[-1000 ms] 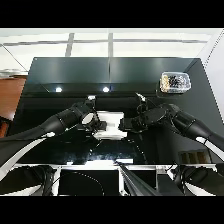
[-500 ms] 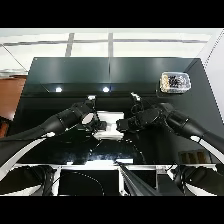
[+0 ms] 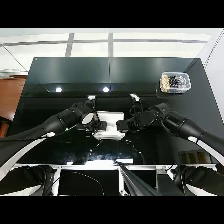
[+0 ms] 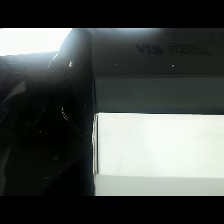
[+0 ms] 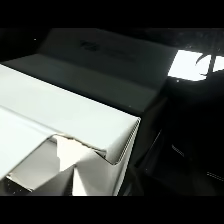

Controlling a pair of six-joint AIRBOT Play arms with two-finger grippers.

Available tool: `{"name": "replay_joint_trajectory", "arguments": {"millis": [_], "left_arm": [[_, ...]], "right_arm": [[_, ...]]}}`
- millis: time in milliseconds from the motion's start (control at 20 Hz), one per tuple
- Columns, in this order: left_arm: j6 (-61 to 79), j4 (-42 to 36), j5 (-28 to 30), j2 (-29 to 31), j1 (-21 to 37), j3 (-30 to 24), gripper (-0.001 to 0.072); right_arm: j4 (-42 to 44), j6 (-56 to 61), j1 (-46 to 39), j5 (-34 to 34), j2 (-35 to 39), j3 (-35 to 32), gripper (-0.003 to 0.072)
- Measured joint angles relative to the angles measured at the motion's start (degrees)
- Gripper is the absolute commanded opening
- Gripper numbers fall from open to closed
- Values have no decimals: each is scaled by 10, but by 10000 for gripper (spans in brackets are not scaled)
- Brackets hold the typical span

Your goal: Fold the box and place the chain.

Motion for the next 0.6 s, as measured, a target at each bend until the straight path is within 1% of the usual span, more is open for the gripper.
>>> {"name": "replay_joint_trajectory", "arguments": {"millis": [100, 300, 600], "left_arm": [[0, 0, 0, 0, 0, 0, 29], [0, 0, 0, 0, 0, 0, 29], [0, 0, 0, 0, 0, 0, 30]], "right_arm": [[-12, 12, 6, 1, -9, 5, 315], [-40, 48, 23, -7, -39, 28, 315], [-144, 143, 68, -42, -72, 73, 314]]}}
